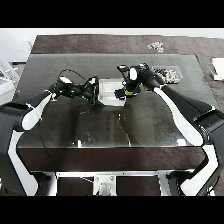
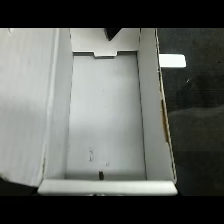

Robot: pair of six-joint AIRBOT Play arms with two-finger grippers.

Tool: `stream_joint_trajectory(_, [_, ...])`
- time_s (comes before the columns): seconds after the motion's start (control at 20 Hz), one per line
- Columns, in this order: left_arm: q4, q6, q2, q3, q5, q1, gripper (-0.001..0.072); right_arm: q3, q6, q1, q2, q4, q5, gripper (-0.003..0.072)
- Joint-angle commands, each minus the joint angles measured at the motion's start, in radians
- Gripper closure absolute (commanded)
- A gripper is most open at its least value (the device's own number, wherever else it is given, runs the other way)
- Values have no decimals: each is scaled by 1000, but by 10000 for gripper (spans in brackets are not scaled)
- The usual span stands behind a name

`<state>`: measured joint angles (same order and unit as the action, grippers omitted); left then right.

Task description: Fold the box and place the chain.

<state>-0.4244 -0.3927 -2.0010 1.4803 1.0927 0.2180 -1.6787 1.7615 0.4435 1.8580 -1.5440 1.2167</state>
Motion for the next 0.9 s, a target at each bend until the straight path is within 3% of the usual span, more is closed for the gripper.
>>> stream_joint_trajectory(0.0, [0, 0, 0, 1, 0, -1, 223, -8, 62, 10, 9, -53, 16, 281])
stream_joint_trajectory(0.6, [0, -1, 0, 1, 0, -1, 222, -48, 113, 22, 39, -80, 45, 387])
stream_joint_trajectory(0.85, [0, -1, 0, 1, 0, -1, 222, -48, 113, 34, 39, -80, 54, 488])
